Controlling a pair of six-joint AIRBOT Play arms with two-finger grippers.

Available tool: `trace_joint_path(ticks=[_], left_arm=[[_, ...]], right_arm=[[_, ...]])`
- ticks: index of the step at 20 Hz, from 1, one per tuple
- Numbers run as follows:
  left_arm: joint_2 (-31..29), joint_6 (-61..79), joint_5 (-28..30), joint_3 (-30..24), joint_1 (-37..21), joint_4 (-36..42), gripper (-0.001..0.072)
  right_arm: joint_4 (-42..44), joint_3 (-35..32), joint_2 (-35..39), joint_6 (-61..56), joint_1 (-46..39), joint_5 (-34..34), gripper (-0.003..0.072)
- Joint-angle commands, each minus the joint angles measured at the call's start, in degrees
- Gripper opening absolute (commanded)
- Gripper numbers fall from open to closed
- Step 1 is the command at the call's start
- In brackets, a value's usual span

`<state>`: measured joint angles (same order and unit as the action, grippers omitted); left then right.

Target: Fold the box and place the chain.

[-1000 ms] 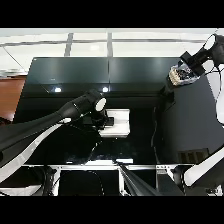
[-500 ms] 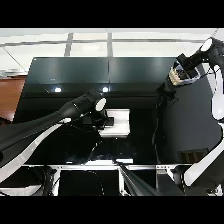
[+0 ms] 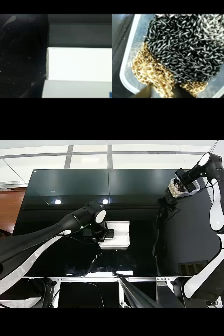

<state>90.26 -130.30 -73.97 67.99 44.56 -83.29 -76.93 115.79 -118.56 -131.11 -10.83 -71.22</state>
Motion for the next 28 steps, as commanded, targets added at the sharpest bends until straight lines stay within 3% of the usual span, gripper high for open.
trace_joint_path(ticks=[1,3,6,10,18,24,28], left_arm=[[0.0,0.0,0.0,0.0,0.0,0.0,0.0027],[0.0,0.0,0.0,0.0,0.0,0.0,0.0027],[0.0,0.0,0.0,0.0,0.0,0.0,0.0027],[0.0,0.0,0.0,0.0,0.0,0.0,0.0027],[0.0,0.0,0.0,0.0,0.0,0.0,0.0027],[0.0,0.0,0.0,0.0,0.0,0.0,0.0027],[0.0,0.0,-0.1,0.0,0.0,0.0,0.0027]], right_arm=[[0.4,0.0,-0.3,3.6,0.0,0.3,0.0117],[0.6,0.0,0.3,8.0,-0.1,0.1,0.0017],[0.4,0.0,3.8,18.0,-0.1,0.1,0.0017],[0.3,0.0,14.1,29.2,-0.1,-0.3,0.0016],[1.1,0.0,39.3,34.4,-0.1,9.1,0.0016],[11.7,0.1,50.9,41.0,-0.1,10.0,0.0015],[23.3,0.1,55.4,46.4,-0.1,9.5,0.0016]])
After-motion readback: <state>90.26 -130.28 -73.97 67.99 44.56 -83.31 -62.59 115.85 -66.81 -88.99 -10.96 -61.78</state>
